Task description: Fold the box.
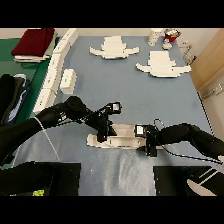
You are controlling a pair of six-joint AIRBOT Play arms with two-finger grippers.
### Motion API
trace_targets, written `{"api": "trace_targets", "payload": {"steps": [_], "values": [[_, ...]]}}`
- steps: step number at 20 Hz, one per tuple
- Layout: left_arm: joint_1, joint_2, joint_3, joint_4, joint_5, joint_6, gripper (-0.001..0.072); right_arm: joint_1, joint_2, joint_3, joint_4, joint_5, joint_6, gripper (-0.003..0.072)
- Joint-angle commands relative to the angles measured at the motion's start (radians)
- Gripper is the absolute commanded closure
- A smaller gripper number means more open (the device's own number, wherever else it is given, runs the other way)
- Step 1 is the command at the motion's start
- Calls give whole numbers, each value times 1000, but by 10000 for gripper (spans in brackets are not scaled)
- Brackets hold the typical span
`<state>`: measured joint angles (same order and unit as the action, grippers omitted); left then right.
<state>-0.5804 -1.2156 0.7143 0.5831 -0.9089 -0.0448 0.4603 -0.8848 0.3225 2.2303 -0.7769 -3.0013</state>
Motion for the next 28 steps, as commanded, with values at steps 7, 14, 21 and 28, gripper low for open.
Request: {"api": "trace_targets", "payload": {"steps": [7, 14, 21, 28], "values": [[0, 0, 0, 0, 1, -23, 693, 0, 1, 1, 2, 2, 0, 228], [1, 0, 1, 0, 1, -56, 319, 0, 1, 1, 2, 2, 0, 228], [88, 164, 22, 211, -112, -565, 15, 0, 1, 1, 2, 2, 0, 228], [69, 251, -19, 155, -343, -869, 695, 0, 1, 1, 2, 2, 0, 228]]}}
